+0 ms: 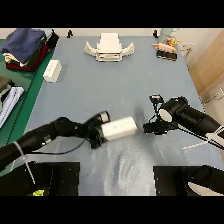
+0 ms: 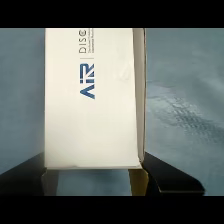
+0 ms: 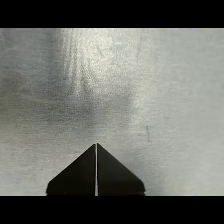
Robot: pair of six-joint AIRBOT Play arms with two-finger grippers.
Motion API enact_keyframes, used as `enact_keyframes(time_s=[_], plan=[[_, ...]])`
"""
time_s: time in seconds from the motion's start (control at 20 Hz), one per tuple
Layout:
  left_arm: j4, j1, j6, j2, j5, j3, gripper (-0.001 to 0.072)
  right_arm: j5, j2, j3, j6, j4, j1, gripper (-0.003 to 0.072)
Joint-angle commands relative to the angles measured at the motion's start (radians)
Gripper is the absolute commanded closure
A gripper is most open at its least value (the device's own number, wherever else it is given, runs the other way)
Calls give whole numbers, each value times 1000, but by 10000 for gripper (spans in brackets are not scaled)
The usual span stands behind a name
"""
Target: Fold the box.
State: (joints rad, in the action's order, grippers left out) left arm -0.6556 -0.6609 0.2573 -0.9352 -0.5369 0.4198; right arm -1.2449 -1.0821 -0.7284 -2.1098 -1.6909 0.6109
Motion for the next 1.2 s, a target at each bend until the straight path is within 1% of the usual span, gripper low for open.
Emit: enact_keyframes(time_s=[0.0, 0.1, 0.2, 0.3, 0.45, 0.6, 0.7, 0.8, 1.0, 1.15], plan=[[-359, 204, 464, 134, 4, 3, 289, 41, -3, -2, -14, -3, -1, 679], [-496, 382, 625, 182, 8, 3, 289, 75, -3, -2, -14, -3, 0, 679], [-522, 562, 653, 188, -6, 3, 289, 98, -3, -2, -14, -3, 0, 679], [-523, 711, 652, 171, -21, 4, 289, 109, -3, -2, -14, -3, 0, 679], [-523, 892, 653, 129, -20, 25, 289, 122, -3, -2, -14, 9, 0, 679], [-525, 1037, 652, 56, -12, 89, 289, 148, -3, -2, -14, 27, 0, 679], [-524, 1088, 651, -15, -12, 148, 289, 182, -3, -2, -14, 31, 0, 679], [-522, 1090, 648, -98, -10, 218, 289, 219, -3, -2, -13, 31, 0, 679], [-510, 1033, 649, -269, 54, 352, 289, 240, -3, -2, -10, 31, 0, 679], [-484, 988, 649, -394, 126, 444, 289, 256, -3, -2, -11, 31, 0, 679]])
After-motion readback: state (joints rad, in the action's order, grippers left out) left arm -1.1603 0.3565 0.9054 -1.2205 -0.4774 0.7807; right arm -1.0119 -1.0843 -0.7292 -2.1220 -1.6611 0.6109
